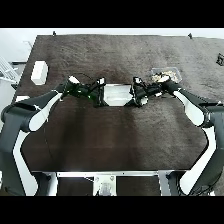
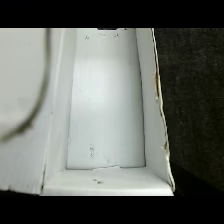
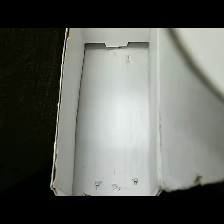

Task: Fold the box and place the chain.

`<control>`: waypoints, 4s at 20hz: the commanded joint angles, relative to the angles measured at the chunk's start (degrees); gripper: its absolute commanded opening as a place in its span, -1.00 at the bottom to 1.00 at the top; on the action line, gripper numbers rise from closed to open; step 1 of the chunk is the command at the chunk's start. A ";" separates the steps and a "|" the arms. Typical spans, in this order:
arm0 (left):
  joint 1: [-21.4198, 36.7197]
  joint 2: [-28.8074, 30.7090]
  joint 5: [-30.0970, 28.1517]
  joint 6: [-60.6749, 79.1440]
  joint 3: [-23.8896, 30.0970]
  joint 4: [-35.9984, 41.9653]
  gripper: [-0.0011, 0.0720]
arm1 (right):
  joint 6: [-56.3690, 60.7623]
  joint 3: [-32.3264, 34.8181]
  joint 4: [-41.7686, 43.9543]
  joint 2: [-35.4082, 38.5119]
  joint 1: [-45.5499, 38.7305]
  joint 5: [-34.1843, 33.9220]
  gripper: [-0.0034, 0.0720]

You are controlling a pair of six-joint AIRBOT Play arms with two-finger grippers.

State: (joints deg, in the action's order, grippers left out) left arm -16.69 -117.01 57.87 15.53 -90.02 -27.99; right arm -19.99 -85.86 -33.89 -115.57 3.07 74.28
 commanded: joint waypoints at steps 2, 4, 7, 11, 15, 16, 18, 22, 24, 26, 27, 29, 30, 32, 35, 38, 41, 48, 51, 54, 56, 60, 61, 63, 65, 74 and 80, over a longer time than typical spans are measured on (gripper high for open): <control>0.04 -0.02 -0.37 -0.07 0.00 -0.02 0.47 | 0.02 0.02 -0.02 -0.02 0.07 0.11 0.46; 0.04 -0.02 -0.35 -0.07 0.00 0.00 0.47 | 0.02 0.02 -0.02 -0.02 0.04 0.11 0.46; 0.04 -0.02 -0.35 -0.07 0.00 -0.02 0.47 | 0.02 0.02 -0.02 -0.02 0.02 0.11 0.46; 0.04 0.00 -0.42 -0.07 0.00 0.00 0.47 | 0.02 0.02 -0.02 -0.02 0.02 0.11 0.46; 0.04 0.02 -0.37 -0.07 0.00 0.00 0.47 | 0.00 0.02 0.02 -0.02 0.04 0.11 0.46; 0.04 0.02 -0.37 -0.07 0.00 0.00 0.47 | 0.02 0.02 0.00 -0.02 0.04 0.11 0.46; 0.04 0.02 -0.37 -0.07 0.00 0.00 0.47 | 0.02 0.02 0.00 -0.02 0.04 0.11 0.46; 0.04 0.02 -0.37 -0.07 -0.02 0.00 0.47 | 0.00 0.02 0.00 -0.02 0.04 0.11 0.46; 0.04 0.02 -0.37 -0.07 0.00 0.00 0.47 | -0.22 -0.11 0.00 -0.02 0.04 0.09 0.47; 0.04 0.02 -0.37 -0.07 -0.02 -0.02 0.47 | -0.17 -0.15 -0.52 0.37 -0.37 0.33 0.85; 0.04 0.02 -0.35 -0.07 0.00 0.00 0.47 | -0.20 -0.13 -0.94 0.74 -0.81 0.55 1.00; 0.04 0.02 -0.35 -0.07 0.00 0.00 0.47 | -0.17 -0.15 -1.75 1.57 -1.64 0.55 1.00; 0.04 0.02 -0.35 -0.07 0.00 0.00 0.47 | 0.04 -0.15 -2.12 2.01 -2.21 0.57 1.00; 0.04 0.02 -0.35 -0.07 0.00 0.00 0.47 | 0.07 -0.15 -3.50 3.17 -3.28 0.81 1.00; 0.04 0.02 -0.33 -0.07 0.00 0.00 0.47 | 1.44 -0.15 -4.96 5.66 -5.79 0.79 1.00; 0.04 0.02 -0.35 -0.07 0.00 0.00 0.47 | 4.09 -0.13 -4.85 9.40 -9.11 1.88 1.00; 0.04 0.02 -0.35 -0.07 0.00 0.00 0.47 | 7.13 -0.13 -1.60 12.52 -10.40 6.05 0.80; 0.04 0.02 -0.37 -0.07 -0.02 0.00 0.47 | 7.82 1.46 8.72 12.44 -6.29 8.24 -0.89; 0.04 0.02 -0.37 -0.07 0.00 0.00 0.47 | 12.31 2.19 8.83 12.17 -1.79 0.37 -0.89; 0.04 0.02 -0.37 -0.07 0.00 0.00 0.47 | 12.28 2.12 8.52 11.34 0.83 -6.97 -0.89; 0.04 0.02 -0.35 -0.07 -0.02 0.00 0.47 | 12.28 2.10 8.50 10.82 0.79 -11.72 -0.90; 0.04 0.02 -0.37 -0.07 -0.02 0.00 0.47 | 12.31 1.03 8.35 8.31 0.68 -14.95 -0.90; 0.04 0.02 -0.37 -0.07 0.00 0.00 0.47 | 12.31 0.52 8.35 7.39 0.68 -14.97 -0.90; 0.04 0.02 -0.37 -0.07 0.00 0.00 0.47 | 12.90 -0.59 8.33 5.64 0.66 -14.99 -0.90; 0.04 0.02 -0.35 -0.07 0.00 0.00 0.47 | 13.81 -1.09 8.22 4.66 0.68 -15.15 -0.90; 0.04 0.02 -0.37 -0.07 0.00 0.00 0.47 | 13.79 -1.07 4.46 3.91 1.40 -15.34 -0.90; 0.04 0.02 -0.37 -0.07 0.00 0.00 0.47 | 13.73 -1.11 4.48 7.30 1.01 -16.44 -0.91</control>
State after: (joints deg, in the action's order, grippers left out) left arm -16.62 -117.01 57.52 15.51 -90.04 -27.97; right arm -7.64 -86.91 -29.45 -110.26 4.38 58.52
